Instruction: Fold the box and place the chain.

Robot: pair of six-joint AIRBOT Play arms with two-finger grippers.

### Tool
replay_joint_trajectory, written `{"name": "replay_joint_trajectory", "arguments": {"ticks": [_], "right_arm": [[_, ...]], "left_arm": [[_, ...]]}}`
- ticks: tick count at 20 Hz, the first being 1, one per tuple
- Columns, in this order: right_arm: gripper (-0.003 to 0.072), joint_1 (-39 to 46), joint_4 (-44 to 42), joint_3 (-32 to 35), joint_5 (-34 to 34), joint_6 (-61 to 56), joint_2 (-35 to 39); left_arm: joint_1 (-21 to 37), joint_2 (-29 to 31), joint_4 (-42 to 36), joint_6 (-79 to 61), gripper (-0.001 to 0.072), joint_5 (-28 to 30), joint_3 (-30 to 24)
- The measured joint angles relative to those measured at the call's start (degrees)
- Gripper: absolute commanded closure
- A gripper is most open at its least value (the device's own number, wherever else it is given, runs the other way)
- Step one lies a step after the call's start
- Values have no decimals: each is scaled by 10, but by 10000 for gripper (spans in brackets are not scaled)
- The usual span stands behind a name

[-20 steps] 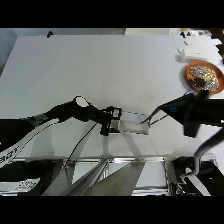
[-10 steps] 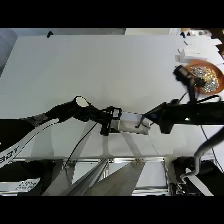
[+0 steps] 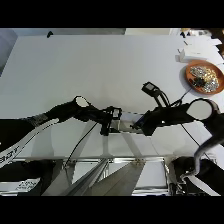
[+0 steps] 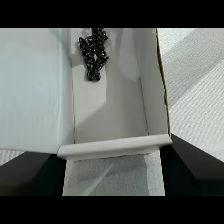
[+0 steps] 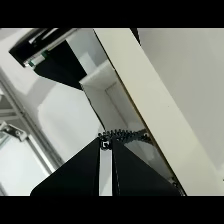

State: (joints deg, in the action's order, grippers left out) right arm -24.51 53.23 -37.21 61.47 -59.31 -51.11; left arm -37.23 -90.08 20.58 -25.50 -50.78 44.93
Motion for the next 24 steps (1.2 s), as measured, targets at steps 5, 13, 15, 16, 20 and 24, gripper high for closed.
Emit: {"name": "replay_joint_trajectory", "arguments": {"ticks": [5, 13, 15, 16, 20, 24], "right_arm": [[561, -29, 14, 1, -18, -24, -45], [563, -39, 97, -91, 71, -94, -39], [563, -40, 181, -131, 106, -133, -28], [563, -39, 232, -147, 118, -155, -22], [562, -2, 368, -177, 143, -205, -8], [379, 88, 399, -184, 132, -220, -12]], "left_arm": [[0, 0, 0, 0, 502, 0, 0], [0, 0, 0, 0, 502, 0, 0], [0, 0, 0, 0, 502, 0, 0], [0, 0, 0, 0, 502, 0, 0], [0, 0, 0, 0, 502, 0, 0], [0, 0, 0, 0, 502, 0, 0]]}}
